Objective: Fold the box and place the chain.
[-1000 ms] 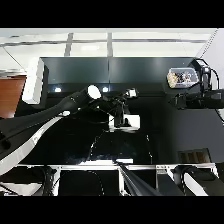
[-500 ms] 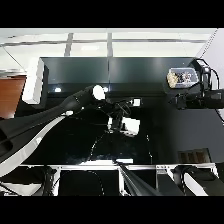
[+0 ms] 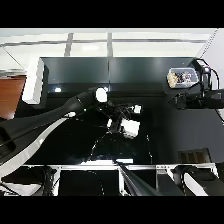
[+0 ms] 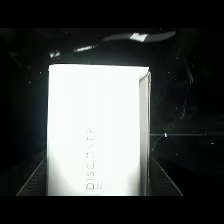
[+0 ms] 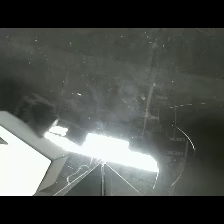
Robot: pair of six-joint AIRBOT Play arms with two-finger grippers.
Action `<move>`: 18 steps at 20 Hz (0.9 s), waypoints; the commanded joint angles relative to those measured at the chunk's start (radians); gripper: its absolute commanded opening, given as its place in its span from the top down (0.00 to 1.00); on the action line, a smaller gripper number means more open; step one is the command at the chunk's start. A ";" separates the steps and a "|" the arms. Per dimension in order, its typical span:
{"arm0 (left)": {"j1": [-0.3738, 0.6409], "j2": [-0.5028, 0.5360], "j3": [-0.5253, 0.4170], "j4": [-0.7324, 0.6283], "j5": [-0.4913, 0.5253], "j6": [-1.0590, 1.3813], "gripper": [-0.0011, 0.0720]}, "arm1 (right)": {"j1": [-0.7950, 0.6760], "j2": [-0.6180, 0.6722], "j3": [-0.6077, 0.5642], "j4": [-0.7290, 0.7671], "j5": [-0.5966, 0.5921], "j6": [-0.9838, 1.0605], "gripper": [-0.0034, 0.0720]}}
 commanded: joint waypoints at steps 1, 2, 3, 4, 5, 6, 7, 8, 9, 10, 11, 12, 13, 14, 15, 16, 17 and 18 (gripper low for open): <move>-0.034 -0.034 0.001 0.048 0.072 -0.003 0.02 | 0.000 0.000 0.000 0.000 0.000 0.000 0.93; -0.042 -0.035 0.001 0.052 0.097 -0.039 0.06 | 0.000 0.000 0.000 0.000 0.000 0.000 0.93; -0.046 -0.029 0.007 0.053 0.106 -0.088 0.23 | 0.000 0.000 0.000 0.000 0.000 0.000 0.93; -0.046 -0.017 0.021 0.070 0.100 -0.158 0.50 | 0.000 0.000 0.000 0.000 0.000 0.000 0.93; -0.041 0.005 0.037 0.109 0.094 -0.266 0.60 | 0.000 0.000 0.000 0.000 0.000 0.000 0.93; -0.027 0.039 0.053 0.163 0.078 -0.383 0.60 | 0.000 0.000 0.000 0.000 0.000 0.000 0.93; -0.003 0.084 0.064 0.224 0.054 -0.473 0.61 | 0.000 0.000 0.000 0.000 0.000 0.000 0.93; 0.028 0.136 0.065 0.281 0.035 -0.549 0.61 | 0.000 0.000 0.000 0.000 0.000 0.000 0.93; 0.070 0.196 0.065 0.344 0.006 -0.639 0.61 | 0.000 0.000 0.000 0.000 0.000 0.000 0.93; 0.116 0.256 0.065 0.401 -0.033 -0.726 0.61 | 0.000 0.000 0.000 0.000 0.000 0.000 0.93; 0.174 0.319 0.065 0.468 -0.083 -0.831 0.61 | 0.000 0.000 0.000 0.000 0.000 0.000 0.93; 0.235 0.373 0.065 0.539 -0.132 -0.945 0.61 | 0.000 0.000 0.000 0.001 0.000 0.000 0.93; 0.309 0.430 0.065 0.610 -0.190 -1.060 0.61 | 0.000 0.000 0.000 0.001 0.000 0.000 0.93; 0.385 0.474 0.065 0.666 -0.245 -1.149 0.61 | 0.000 0.000 0.000 0.001 0.000 0.000 0.93; 0.474 0.515 0.063 0.703 -0.301 -1.219 0.61 | 0.000 0.000 0.000 0.001 0.000 0.000 0.93; 0.562 0.547 0.052 0.708 -0.331 -1.248 0.61 | 0.000 0.000 0.000 0.001 -0.001 0.000 0.93; 0.658 0.575 0.024 0.699 -0.340 -1.275 0.61 | 0.000 0.000 0.000 0.001 -0.001 0.000 0.93; 0.742 0.594 -0.016 0.697 -0.330 -1.302 0.61 | 0.000 0.000 0.000 0.001 -0.001 0.001 0.93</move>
